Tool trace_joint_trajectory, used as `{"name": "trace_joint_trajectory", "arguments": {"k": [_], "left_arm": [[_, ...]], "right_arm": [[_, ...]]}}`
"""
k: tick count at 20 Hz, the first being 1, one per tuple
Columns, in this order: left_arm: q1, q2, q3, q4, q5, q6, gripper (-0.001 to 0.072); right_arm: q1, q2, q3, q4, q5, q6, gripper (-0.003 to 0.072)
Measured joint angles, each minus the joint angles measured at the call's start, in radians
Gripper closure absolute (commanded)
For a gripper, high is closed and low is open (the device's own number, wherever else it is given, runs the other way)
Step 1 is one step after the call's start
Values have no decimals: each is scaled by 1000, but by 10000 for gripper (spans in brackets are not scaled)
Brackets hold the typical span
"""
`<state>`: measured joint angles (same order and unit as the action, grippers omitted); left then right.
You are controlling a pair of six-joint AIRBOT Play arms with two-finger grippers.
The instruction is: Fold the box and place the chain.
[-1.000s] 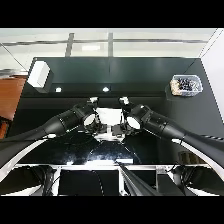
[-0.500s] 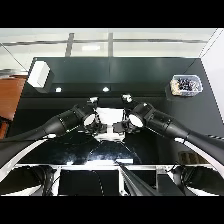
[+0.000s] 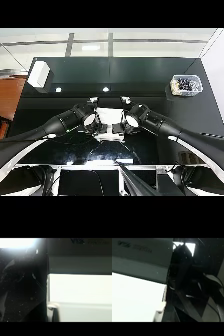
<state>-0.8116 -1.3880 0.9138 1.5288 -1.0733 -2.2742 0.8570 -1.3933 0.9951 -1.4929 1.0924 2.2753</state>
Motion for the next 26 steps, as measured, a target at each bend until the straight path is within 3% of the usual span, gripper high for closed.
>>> {"name": "trace_joint_trajectory", "arguments": {"k": [2, 26], "left_arm": [[0, 0, 0, 0, 0, 0, 678], [0, 0, 0, 0, 0, 1, 677]], "right_arm": [[0, -11, 6, 3, 3, 7, 485], [9, -48, 30, -4, -15, 92, 485]]}}
